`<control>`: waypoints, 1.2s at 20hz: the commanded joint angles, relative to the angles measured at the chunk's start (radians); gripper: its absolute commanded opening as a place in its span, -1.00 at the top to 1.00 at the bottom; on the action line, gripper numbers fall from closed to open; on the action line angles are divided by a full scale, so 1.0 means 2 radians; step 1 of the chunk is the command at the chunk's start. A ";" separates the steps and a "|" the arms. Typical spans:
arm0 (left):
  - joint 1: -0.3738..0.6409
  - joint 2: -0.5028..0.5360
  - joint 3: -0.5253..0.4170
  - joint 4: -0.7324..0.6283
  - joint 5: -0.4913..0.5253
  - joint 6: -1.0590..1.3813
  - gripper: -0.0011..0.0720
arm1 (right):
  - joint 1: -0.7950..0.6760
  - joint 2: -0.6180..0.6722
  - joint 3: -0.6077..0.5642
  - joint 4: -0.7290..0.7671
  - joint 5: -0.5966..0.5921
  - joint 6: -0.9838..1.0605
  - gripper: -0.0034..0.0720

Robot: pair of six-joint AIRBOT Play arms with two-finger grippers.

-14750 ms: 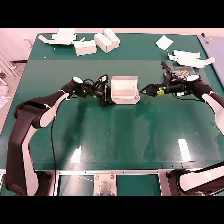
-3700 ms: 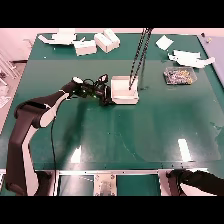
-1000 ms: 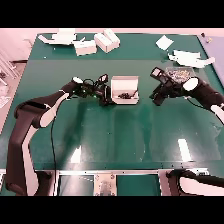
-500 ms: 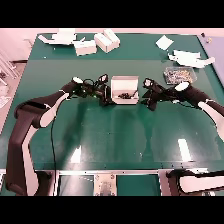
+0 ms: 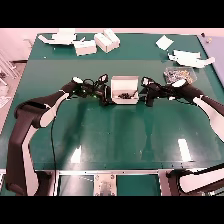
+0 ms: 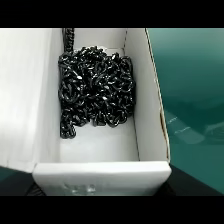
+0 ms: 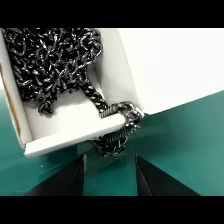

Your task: Fold the box and place the chain.

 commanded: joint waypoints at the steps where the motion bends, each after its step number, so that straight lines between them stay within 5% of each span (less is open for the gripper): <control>1: 0.001 0.000 0.000 0.000 0.000 0.000 0.03 | 0.002 -0.020 0.017 0.010 0.005 -0.013 -0.12; 5: 0.001 0.000 0.000 0.000 0.000 0.000 0.03 | 0.004 -0.029 0.027 0.010 0.008 -0.022 -0.11; 8: 0.001 0.000 0.000 0.000 0.000 0.000 0.03 | 0.005 -0.036 0.027 0.010 0.018 -0.022 0.07; 13: 0.001 0.000 0.000 0.000 0.000 0.000 0.02 | 0.004 -0.036 0.029 0.010 0.014 -0.013 0.89; 18: 0.001 0.000 0.000 0.000 0.001 0.000 0.03 | 0.000 -0.024 0.057 -0.017 0.008 0.062 0.90; 24: 0.001 0.000 0.000 0.000 0.003 0.000 0.02 | -0.005 0.066 0.066 -0.050 0.008 0.122 0.90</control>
